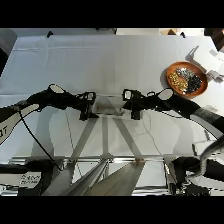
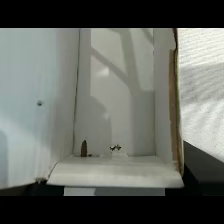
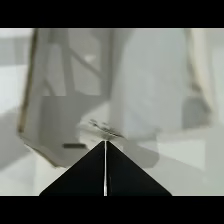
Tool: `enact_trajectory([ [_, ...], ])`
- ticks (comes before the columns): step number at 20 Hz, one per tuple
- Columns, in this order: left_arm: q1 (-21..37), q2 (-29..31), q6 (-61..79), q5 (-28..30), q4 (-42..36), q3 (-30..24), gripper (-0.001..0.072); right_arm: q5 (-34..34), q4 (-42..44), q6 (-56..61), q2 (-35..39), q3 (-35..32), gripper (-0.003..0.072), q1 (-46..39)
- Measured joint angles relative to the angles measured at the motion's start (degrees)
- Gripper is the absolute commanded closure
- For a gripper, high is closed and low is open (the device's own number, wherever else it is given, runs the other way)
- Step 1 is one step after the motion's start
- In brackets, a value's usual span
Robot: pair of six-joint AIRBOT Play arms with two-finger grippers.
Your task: Fold the box and place the chain.
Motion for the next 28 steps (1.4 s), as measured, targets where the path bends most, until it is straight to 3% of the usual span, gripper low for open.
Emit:
enact_trajectory([
  [6,0.00,0.00,0.00,0.00,0.00,0.00,0.0500,-0.52,-10.60,7.93,2.43,0.00,0.0671,0.00],
  [10,0.00,0.00,0.00,0.00,0.00,0.00,0.0500,5.22,-14.36,9.81,2.93,-0.02,0.0671,0.00],
  [16,0.00,0.00,0.00,0.02,-0.02,0.00,0.0500,7.32,-9.18,8.37,3.13,0.00,0.0672,0.57],
  [25,0.00,0.00,0.00,0.00,-0.02,0.00,0.0500,3.54,-5.75,5.38,3.06,-0.02,0.0668,3.28],
  [26,0.00,0.00,0.00,0.00,-0.02,0.00,0.0500,3.45,-5.73,5.25,3.06,-0.02,0.0652,3.32],
  [28,0.00,0.00,0.00,0.00,0.00,0.00,0.0500,3.02,-5.51,5.20,3.06,0.00,0.0447,3.41],
])
